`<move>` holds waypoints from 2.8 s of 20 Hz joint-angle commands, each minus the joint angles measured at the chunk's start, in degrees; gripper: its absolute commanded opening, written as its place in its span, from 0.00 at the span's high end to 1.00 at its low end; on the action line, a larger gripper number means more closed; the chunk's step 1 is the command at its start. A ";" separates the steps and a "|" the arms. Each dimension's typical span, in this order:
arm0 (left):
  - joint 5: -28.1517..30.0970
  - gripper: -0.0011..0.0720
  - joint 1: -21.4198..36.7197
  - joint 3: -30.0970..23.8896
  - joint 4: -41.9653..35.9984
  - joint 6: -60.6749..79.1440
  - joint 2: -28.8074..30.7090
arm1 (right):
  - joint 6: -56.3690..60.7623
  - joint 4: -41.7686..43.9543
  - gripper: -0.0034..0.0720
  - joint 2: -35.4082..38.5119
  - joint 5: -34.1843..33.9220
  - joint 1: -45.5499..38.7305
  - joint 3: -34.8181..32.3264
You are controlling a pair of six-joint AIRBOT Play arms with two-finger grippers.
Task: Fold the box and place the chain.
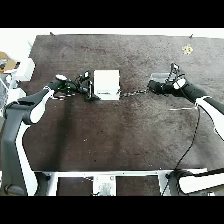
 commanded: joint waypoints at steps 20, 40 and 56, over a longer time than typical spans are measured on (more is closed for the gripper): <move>0.00 0.49 0.02 0.00 0.00 0.02 -0.02 | -4.87 -3.43 0.51 1.84 2.71 27.93 16.41; 0.02 0.49 0.02 0.00 -0.04 0.02 -0.02 | 13.57 -7.10 0.54 -4.11 -8.50 1.97 -0.33; 0.02 0.49 0.02 0.00 -0.04 0.02 -0.02 | 6.82 -2.23 0.96 6.38 -8.48 11.32 0.07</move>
